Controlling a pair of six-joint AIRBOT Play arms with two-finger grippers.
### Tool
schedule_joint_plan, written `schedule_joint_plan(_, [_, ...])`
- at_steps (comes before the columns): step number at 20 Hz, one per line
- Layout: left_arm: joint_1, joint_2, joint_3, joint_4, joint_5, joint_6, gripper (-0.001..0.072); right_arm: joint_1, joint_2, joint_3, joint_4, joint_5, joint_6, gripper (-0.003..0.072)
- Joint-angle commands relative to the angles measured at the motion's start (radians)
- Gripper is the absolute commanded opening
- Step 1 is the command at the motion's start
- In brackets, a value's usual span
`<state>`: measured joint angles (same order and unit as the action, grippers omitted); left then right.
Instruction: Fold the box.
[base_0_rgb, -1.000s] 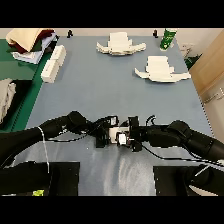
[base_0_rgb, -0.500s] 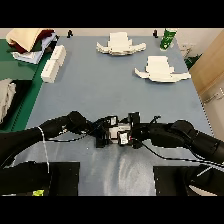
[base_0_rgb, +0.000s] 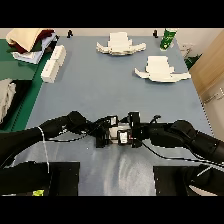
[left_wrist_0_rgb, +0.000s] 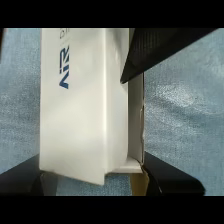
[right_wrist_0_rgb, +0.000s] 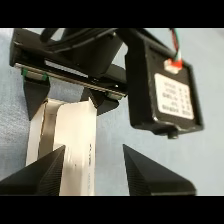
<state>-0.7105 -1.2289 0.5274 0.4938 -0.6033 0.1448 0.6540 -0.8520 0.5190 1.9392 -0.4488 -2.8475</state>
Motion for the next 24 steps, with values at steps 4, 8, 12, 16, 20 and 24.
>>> schedule_joint_plan(4, [0.000, 0.001, 0.000, 0.000, 0.000, 0.000, 0.0525, 0.004, -0.053, -0.001, 0.057, -0.007, 0.000, 0.0527])
schedule_joint_plan(8, [0.000, 0.001, 0.000, 0.000, 0.000, 0.000, 0.0525, 0.009, -0.059, -0.001, 0.059, -0.009, 0.000, 0.0527])
schedule_joint_plan(12, [0.000, 0.001, 0.000, 0.000, 0.000, 0.000, 0.0525, 0.009, -0.037, -0.001, 0.103, -0.023, 0.001, 0.0527])
schedule_joint_plan(16, [0.000, 0.001, 0.000, 0.000, 0.000, 0.000, 0.0525, 0.009, -0.006, -0.001, 0.110, -0.084, 0.002, 0.0528])
schedule_joint_plan(20, [0.000, 0.001, 0.000, 0.000, 0.000, 0.000, 0.0525, 0.009, -0.008, -0.001, 0.110, -0.083, 0.013, 0.0527])
schedule_joint_plan(24, [0.000, 0.001, 0.000, 0.000, 0.000, 0.000, 0.0525, 0.009, 0.031, -0.001, 0.186, -0.098, 0.019, 0.0527])
